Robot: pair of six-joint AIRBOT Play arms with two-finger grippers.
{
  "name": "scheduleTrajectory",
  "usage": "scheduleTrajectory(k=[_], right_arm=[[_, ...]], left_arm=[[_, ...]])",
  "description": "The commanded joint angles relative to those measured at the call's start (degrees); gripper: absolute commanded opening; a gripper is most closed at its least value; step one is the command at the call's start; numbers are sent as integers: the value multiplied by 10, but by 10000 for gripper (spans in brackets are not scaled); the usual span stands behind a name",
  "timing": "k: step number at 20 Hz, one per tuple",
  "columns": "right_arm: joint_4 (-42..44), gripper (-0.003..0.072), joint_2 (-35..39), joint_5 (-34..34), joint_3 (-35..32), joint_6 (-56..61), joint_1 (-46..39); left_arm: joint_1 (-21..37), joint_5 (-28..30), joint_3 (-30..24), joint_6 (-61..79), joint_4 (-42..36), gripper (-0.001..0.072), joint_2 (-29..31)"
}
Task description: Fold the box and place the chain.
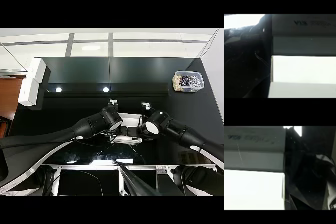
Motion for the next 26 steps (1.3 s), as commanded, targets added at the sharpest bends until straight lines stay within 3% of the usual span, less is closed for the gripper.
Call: scheduleTrajectory(k=[1,5,8,10,12,13,14,15,17,19,20,23,26], right_arm=[[1,415,37,28,11,-20,-8],[-29,414,151,139,55,-74,-25],[-188,413,242,212,68,-92,-70],[-322,412,258,214,68,-127,-126],[-357,412,245,144,65,-171,-218],[-349,413,230,95,65,-175,-274],[-339,482,213,47,65,-175,-325],[-315,689,191,-3,65,-177,-373],[-224,697,139,-92,75,-221,-460],[-168,696,68,-136,123,-243,-509],[-172,695,16,-124,174,-231,-529],[-145,695,-151,46,381,-136,-568],[-136,694,-256,101,511,-87,-568]], left_arm=[[0,-1,0,0,0,26,0],[0,-3,0,0,0,27,0],[0,-3,0,0,0,26,0],[1,-3,0,0,0,27,0],[1,-3,0,0,1,27,0],[1,-3,0,0,1,26,0],[1,-3,0,0,1,26,0],[1,-3,0,0,1,26,0],[0,-3,0,0,1,27,0],[0,-3,0,0,0,27,0],[0,-3,0,0,0,27,0],[0,-5,0,0,0,27,0],[0,-4,0,0,0,27,0]])
